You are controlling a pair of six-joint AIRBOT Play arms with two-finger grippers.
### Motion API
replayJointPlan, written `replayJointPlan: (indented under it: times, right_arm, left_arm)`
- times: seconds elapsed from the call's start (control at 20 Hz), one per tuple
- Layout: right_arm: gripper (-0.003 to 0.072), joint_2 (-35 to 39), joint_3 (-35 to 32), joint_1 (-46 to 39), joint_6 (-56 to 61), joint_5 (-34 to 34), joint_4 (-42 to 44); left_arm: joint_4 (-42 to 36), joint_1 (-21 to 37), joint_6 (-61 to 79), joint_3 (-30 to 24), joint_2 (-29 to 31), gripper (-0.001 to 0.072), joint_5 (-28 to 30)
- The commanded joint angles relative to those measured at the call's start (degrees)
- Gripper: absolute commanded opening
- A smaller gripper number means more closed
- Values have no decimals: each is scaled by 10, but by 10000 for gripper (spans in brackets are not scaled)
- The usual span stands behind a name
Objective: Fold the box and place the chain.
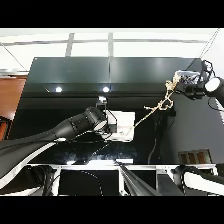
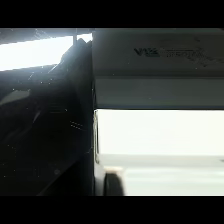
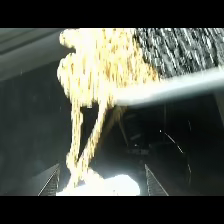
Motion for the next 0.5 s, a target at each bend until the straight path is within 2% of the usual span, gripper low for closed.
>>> replayJointPlan:
  times: [0.0,0.3,0.45]
  right_arm:
    - [626,-78,56,10,3,14,-6]
    - [625,-119,80,55,-54,17,-14]
    - [625,-121,80,79,-54,19,-82]
  left_arm:
    - [0,0,0,0,0,30,0]
    - [0,0,0,0,0,30,0]
    - [0,0,0,0,0,30,0]
